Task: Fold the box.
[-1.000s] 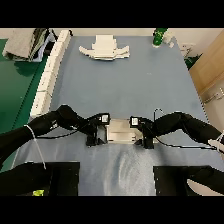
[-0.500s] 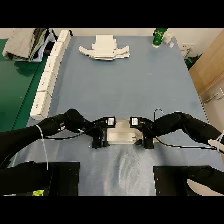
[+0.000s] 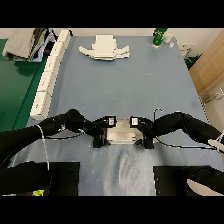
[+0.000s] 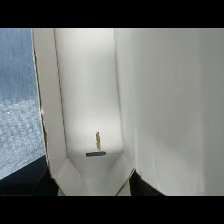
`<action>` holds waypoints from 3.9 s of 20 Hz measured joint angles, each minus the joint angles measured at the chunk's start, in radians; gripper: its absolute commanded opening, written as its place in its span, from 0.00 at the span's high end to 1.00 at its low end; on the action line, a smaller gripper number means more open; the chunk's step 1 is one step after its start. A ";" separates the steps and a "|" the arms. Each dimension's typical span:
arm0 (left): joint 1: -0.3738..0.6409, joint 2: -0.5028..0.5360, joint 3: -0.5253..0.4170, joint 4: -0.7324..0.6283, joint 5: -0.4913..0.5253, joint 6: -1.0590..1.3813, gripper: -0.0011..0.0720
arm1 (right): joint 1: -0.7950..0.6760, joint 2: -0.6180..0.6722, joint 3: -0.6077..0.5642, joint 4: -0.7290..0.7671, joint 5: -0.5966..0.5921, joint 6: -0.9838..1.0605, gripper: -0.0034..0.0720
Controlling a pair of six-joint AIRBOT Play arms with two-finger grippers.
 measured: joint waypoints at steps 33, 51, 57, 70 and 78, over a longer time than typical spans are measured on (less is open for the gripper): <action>0.010 0.081 -0.080 -0.097 0.062 0.121 0.05 | 0.000 0.000 0.000 -0.001 0.000 -0.003 0.21; -0.013 0.079 -0.084 -0.136 0.115 0.129 0.05 | 0.000 0.000 0.000 0.000 0.000 0.000 0.21; -0.008 0.079 -0.085 -0.130 0.109 0.119 0.27 | 0.000 0.000 0.000 0.000 0.000 0.001 0.21; -0.026 0.079 -0.085 -0.130 0.112 0.134 0.03 | 0.000 0.000 0.000 0.000 0.000 -0.002 0.21; -0.042 0.079 -0.085 -0.142 0.141 0.137 0.34 | 0.000 0.000 0.000 0.000 0.000 -0.001 0.21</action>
